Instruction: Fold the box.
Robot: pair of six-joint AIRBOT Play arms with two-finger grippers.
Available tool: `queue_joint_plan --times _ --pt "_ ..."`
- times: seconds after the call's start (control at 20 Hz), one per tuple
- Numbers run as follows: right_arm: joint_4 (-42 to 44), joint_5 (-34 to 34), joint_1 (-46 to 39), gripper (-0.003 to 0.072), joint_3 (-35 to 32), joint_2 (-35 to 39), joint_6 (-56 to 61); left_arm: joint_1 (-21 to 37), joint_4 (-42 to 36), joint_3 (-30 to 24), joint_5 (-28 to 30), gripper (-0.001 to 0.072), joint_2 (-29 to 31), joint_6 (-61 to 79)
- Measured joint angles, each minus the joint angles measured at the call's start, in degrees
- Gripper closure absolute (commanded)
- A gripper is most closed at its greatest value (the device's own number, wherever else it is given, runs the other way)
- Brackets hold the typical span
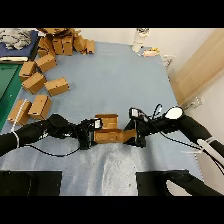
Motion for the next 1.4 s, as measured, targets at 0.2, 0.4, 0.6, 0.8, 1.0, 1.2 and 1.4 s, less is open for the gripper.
queue_joint_plan --times 0.2,0.4,0.6,0.8,1.0,1.2,1.4 --pt "6.4 2.36 -0.7 0.0543 0.02 5.77 22.64 0.0 0.0 0.0 0.02 0.0247 0.0 -0.02" --pt "9.09 3.32 -0.42 0.0566 -0.07 8.76 52.65 0.0 0.0 0.0 0.02 0.0247 0.0 -0.02" --pt "9.51 1.62 1.09 0.0566 -0.09 9.62 68.81 0.0 0.0 0.0 0.04 0.0246 0.0 -0.02" --pt "9.68 -4.72 1.62 0.0686 -0.09 9.35 74.07 0.0 0.0 0.0 0.04 0.0247 0.0 -0.04" --pt "13.62 -9.86 1.77 0.0682 0.48 4.09 74.03 0.0 0.0 0.0 0.04 0.0246 0.0 -0.04" --pt "21.07 -10.38 2.36 0.0682 4.33 -5.92 67.21 0.0 0.0 0.0 0.04 0.0247 0.0 -0.04" --pt "24.02 -10.03 3.43 0.0682 8.5 -14.93 62.14 0.0 -0.02 0.0 0.04 0.0247 0.0 -0.04"
